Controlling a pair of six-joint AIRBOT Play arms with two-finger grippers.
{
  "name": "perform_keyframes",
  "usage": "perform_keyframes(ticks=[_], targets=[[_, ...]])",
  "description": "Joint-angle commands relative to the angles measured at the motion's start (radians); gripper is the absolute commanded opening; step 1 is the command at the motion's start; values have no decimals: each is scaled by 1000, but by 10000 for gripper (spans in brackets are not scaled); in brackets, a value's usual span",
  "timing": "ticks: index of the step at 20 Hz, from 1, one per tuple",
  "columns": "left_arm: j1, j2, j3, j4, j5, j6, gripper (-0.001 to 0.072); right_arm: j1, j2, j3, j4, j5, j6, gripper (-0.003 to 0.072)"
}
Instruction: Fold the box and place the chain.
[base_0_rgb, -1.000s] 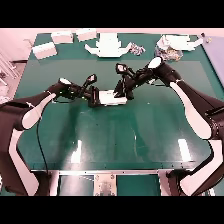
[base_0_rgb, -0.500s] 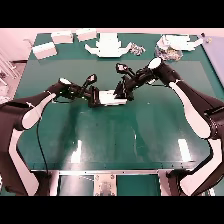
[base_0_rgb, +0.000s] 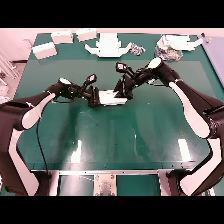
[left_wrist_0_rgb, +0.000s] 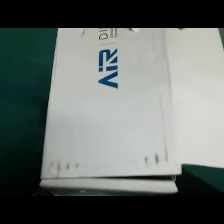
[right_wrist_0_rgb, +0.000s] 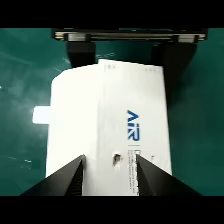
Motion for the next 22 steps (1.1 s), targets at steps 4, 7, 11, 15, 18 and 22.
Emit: perform_keyframes(ticks=[4,7,11,15,18,22], targets=[[0,-1,0,0,1,-3,488,1,0,29,-5,-3,0,372],[0,-1,0,0,0,-3,488,1,0,29,-4,51,0,372],[0,-1,0,0,0,-3,488,5,0,29,-4,51,0,414],[0,-1,0,0,0,-3,488,9,0,29,-17,-21,-1,413],[0,-1,0,0,0,-3,488,24,0,29,-73,-42,-1,441],[0,-1,0,0,0,-3,488,27,3,36,-62,26,-1,442]])
